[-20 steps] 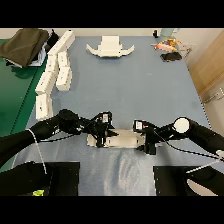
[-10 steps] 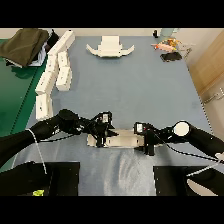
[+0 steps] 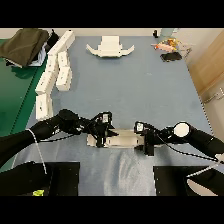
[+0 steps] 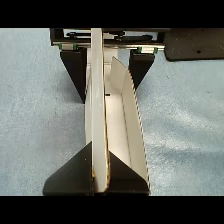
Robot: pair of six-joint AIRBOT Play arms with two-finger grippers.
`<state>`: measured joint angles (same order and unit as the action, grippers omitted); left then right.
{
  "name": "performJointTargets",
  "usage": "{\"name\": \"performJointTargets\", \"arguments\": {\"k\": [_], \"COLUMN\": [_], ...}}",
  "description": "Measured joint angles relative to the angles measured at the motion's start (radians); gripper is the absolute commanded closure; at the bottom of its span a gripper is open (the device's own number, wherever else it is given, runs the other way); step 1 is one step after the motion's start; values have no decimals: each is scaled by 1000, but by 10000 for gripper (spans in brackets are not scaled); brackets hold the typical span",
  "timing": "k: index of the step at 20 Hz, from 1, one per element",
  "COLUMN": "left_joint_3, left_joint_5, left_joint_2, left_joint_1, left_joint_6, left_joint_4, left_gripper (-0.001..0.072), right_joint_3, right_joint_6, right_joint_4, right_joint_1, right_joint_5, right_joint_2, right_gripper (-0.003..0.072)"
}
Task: Fold the box.
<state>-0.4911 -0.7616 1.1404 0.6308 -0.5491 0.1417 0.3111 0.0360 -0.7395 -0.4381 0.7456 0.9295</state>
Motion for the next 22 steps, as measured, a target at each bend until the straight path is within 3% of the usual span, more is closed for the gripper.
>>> {"name": "performJointTargets", "arguments": {"k": [22], "left_joint_3": [0], "left_joint_5": [0], "left_joint_2": [0], "left_joint_1": [0], "left_joint_6": [0], "left_joint_4": [0], "left_gripper": [695], "right_joint_3": [0], "right_joint_6": [8], "right_joint_4": [-40], "right_joint_1": [0], "right_joint_5": [4], "right_joint_2": [-1], "right_gripper": [175]}}
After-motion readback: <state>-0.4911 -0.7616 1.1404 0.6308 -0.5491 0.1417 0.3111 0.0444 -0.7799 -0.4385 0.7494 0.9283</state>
